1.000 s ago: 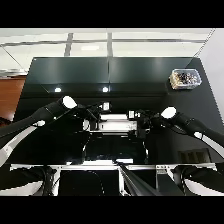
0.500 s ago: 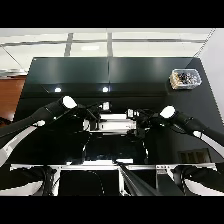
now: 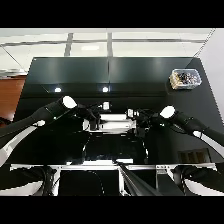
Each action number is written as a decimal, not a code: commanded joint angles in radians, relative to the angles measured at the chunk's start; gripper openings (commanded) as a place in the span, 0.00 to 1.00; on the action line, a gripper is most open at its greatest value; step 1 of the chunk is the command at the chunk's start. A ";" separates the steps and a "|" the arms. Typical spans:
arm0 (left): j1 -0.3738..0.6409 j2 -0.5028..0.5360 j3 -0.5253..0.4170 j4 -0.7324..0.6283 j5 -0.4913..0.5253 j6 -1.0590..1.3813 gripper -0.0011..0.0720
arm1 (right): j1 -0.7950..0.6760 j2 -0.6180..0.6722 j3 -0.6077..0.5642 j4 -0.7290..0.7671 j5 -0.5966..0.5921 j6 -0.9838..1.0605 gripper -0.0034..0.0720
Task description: Fold the box and place the chain.
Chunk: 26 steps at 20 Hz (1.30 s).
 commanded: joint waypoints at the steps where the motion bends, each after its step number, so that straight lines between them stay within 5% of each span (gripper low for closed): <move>1: 0.001 0.015 0.007 0.001 -0.001 -0.050 0.78 | 0.001 0.000 0.001 -0.001 0.002 0.000 0.69; 2: 0.003 0.031 0.010 0.008 -0.001 -0.084 0.96 | 0.001 0.000 0.001 -0.001 0.002 0.000 0.69; 6: 0.051 0.156 0.011 0.111 -0.029 -0.270 0.98 | 0.001 0.000 0.001 -0.001 0.002 0.000 0.68; 8: 0.089 0.240 0.011 0.209 -0.113 -0.366 0.98 | 0.004 0.000 0.001 -0.002 0.001 0.000 0.38; 10: 0.124 0.307 0.011 0.260 -0.222 -0.464 0.95 | 0.009 0.000 0.001 -0.011 0.002 0.000 0.38; 11: 0.139 0.332 0.011 0.260 -0.291 -0.543 0.86 | 0.009 0.000 0.001 -0.012 0.001 0.000 0.38; 12: 0.144 0.343 0.011 0.258 -0.358 -0.652 0.52 | 0.009 0.000 0.001 -0.012 0.001 0.000 0.38; 13: 0.142 0.343 0.009 0.243 -0.421 -0.734 0.07 | 0.009 0.000 0.001 -0.011 0.000 0.000 0.38; 15: 0.116 0.339 -0.030 0.127 -0.480 -0.754 0.06 | 0.009 0.000 0.001 -0.011 -0.002 0.000 0.38; 17: 0.068 0.339 -0.087 -0.027 -0.373 -0.748 0.06 | 0.009 0.000 0.001 -0.011 -0.002 0.001 0.38; 22: 0.025 0.308 -0.119 -0.311 0.136 -0.669 0.06 | 0.009 0.000 0.001 -0.011 -0.002 0.000 0.38; 26: 0.024 0.176 -0.060 -0.119 0.134 -0.676 0.05 | 0.009 0.000 0.001 -0.011 -0.002 0.000 0.38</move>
